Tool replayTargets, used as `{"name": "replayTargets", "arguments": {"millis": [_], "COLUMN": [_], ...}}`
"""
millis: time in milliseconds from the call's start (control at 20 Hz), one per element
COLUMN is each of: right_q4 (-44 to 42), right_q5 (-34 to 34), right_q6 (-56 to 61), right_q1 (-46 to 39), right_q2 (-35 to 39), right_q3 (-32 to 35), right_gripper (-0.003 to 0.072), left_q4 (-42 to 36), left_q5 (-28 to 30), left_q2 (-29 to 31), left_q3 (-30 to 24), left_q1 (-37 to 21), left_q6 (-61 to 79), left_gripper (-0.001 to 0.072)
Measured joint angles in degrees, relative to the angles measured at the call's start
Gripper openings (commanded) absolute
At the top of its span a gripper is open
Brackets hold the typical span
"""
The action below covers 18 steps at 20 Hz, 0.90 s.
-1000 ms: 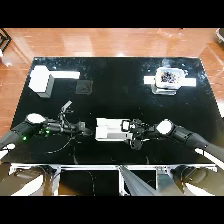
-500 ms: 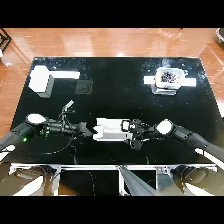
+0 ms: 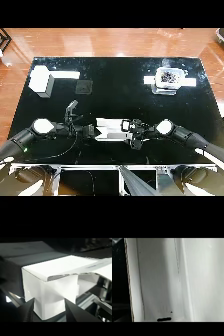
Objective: Fold the box and place the chain.
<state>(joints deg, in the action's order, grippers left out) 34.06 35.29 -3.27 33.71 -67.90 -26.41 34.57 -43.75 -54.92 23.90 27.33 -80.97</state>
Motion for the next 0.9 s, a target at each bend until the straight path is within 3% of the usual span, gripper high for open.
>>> {"name": "replayTargets", "arguments": {"millis": [300, 900], "right_q4": [0.0, 0.0], "right_q5": [0.0, 0.0], "right_q6": [0.02, 0.0], "right_q1": [0.0, 0.0], "right_q2": [0.0, 0.0], "right_q3": [0.0, 0.02], "right_gripper": [0.0296, 0.0296], "left_q4": [14.67, 31.12], "left_q5": [3.41, 4.24], "left_q2": [0.57, 0.24], "left_q3": [3.54, 5.97], "left_q1": [6.25, 13.92], "left_q6": [-15.65, -34.86], "left_gripper": [0.0501, 0.05]}}
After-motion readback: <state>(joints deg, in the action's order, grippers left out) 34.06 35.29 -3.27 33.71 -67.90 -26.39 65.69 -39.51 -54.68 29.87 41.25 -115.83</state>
